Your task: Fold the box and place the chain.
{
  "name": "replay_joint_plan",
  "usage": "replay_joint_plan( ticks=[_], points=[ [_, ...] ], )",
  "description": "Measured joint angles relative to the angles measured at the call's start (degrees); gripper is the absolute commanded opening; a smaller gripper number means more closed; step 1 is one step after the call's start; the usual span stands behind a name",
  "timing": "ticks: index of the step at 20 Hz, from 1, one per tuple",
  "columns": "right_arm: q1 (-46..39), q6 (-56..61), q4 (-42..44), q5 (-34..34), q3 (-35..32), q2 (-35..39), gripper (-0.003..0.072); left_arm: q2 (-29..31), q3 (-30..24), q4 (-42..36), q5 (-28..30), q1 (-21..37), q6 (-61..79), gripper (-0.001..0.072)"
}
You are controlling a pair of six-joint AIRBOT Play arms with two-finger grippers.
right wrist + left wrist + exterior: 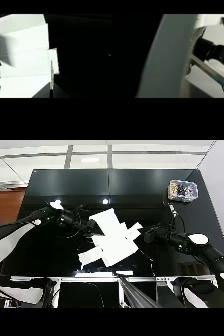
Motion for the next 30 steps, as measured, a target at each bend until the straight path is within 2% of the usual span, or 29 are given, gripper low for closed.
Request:
replay_joint_plan(
  ticks=[2, 4, 5, 6, 7, 8, 11, 14, 16, 20, 23, 27, 30],
  points=[
    [0.0, 0.0, 0.0, 0.0, 0.0, 0.0, 0.0017, -0.4, 0.2, 0.1, -0.5, 0.0, 3.7, 0.0270],
    [0.0, 0.0, 0.0, 0.0, 0.0, 0.0, 0.0018, -0.7, 0.4, 0.1, -1.5, -0.2, 8.0, 0.0151],
    [0.0, 0.0, 0.0, 0.0, 0.0, 0.0, 0.0021, -0.8, 0.7, 0.4, -2.3, -0.2, 9.7, 0.0141],
    [0.0, 0.0, -0.1, 0.0, 0.0, 0.0, 0.0183, -1.0, 1.0, 0.9, -3.0, -0.3, 11.1, 0.0096],
    [0.0, 0.0, -0.1, 0.0, 0.0, 0.0, 0.0513, -1.2, 1.4, 1.8, -3.3, -0.3, 12.0, 0.0028],
    [-0.1, 0.0, -0.2, -0.2, 0.0, 0.0, 0.0699, -1.2, 1.9, 2.4, -4.3, -0.3, 12.9, 0.0027],
    [-2.0, 4.8, -5.1, 0.1, 2.1, 0.0, 0.0699, -1.4, 4.4, 5.0, -6.7, -0.3, 14.2, 0.0024],
    [-5.8, 13.2, -20.9, 7.6, 8.4, 0.0, 0.0699, 0.9, 6.1, 6.8, -7.5, -0.6, 15.2, 0.0024],
    [-7.9, 16.8, -31.7, 13.0, 12.7, 0.0, 0.0699, 5.2, 5.1, 7.7, -6.9, -1.6, 17.6, 0.0024],
    [-9.8, 20.3, -46.5, 18.9, 17.4, 0.0, 0.0699, 19.2, -3.2, 8.5, 3.8, -4.5, 27.8, 0.0025],
    [-10.2, 21.0, -48.9, 18.6, 18.5, 0.0, 0.0699, 27.6, -9.8, 9.5, 14.5, -7.0, 44.3, 0.0028],
    [-9.4, 16.0, -49.0, 18.0, 19.0, 0.0, 0.0699, 29.6, -12.9, 10.4, 24.2, -9.7, 55.7, 0.0028],
    [-7.9, 10.1, -49.0, 18.1, 19.1, 0.0, 0.0699, 27.2, -12.9, 13.2, 26.9, -11.4, 59.0, 0.0028]
  ],
)
